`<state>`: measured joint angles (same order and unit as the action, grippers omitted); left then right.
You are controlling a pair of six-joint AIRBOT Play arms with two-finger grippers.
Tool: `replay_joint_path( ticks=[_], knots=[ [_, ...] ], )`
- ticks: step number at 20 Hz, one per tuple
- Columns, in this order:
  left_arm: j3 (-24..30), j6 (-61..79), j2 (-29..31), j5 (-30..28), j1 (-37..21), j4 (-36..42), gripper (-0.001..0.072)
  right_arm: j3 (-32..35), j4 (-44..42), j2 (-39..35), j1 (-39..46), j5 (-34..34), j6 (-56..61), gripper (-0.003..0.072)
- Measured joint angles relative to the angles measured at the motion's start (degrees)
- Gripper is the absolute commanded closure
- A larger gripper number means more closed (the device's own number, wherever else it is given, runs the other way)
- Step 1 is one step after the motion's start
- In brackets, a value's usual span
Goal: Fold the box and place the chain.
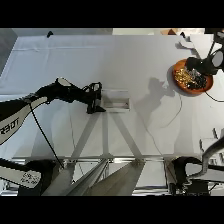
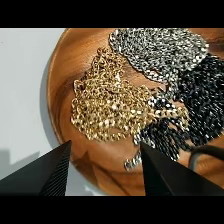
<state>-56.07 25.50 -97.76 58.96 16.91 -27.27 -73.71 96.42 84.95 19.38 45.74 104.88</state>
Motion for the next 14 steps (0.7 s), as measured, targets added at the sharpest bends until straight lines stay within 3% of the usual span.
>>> replay_joint_path(
  ticks=[5,9,10,13,14],
  knots=[
    [0.0,0.0,0.0,0.0,0.0,0.0,0.0216,-10.7,-4.9,13.6,1.8,0.9,-5.8,0.0225],
    [0.0,0.0,0.0,0.0,0.0,0.0,0.0216,-13.4,-5.4,19.6,2.1,2.5,-6.3,0.0228],
    [0.0,0.0,0.0,0.0,0.0,0.0,0.0216,-13.7,-5.4,20.7,2.1,3.2,-6.1,0.0259],
    [0.0,0.0,0.0,0.0,0.0,0.0,0.0216,-14.3,-4.8,22.7,2.2,4.1,-6.0,0.0552],
    [0.0,0.0,0.0,0.0,0.0,0.0,0.0216,-14.3,-5.0,23.1,2.2,4.2,-5.9,0.0684]
  ],
)
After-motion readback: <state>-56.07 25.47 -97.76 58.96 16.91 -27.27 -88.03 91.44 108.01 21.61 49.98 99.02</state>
